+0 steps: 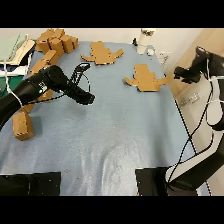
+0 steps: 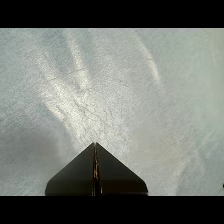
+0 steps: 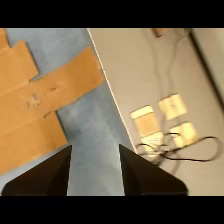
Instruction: Fold the box.
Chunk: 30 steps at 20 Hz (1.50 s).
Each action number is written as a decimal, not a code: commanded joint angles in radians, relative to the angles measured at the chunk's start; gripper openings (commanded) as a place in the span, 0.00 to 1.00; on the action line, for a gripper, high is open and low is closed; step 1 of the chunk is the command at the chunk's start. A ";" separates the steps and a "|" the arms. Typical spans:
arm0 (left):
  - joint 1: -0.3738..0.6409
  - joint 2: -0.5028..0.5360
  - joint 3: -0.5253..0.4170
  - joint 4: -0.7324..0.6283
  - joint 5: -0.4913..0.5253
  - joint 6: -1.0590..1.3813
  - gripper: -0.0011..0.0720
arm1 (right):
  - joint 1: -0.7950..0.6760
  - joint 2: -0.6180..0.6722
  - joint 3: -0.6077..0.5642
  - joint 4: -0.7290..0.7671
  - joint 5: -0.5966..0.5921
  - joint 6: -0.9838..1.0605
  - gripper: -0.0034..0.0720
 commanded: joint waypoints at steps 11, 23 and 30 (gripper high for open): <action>-0.001 -0.001 0.001 0.000 0.000 0.000 0.03 | -0.086 -0.417 0.292 0.513 0.106 -0.317 0.66; -0.001 -0.001 0.001 0.000 0.000 0.000 0.03 | -0.059 -0.386 0.293 0.543 -0.039 -0.407 0.05; -0.001 -0.001 0.001 0.000 0.000 0.000 0.03 | -0.006 -0.171 0.179 0.549 -0.238 -0.462 0.04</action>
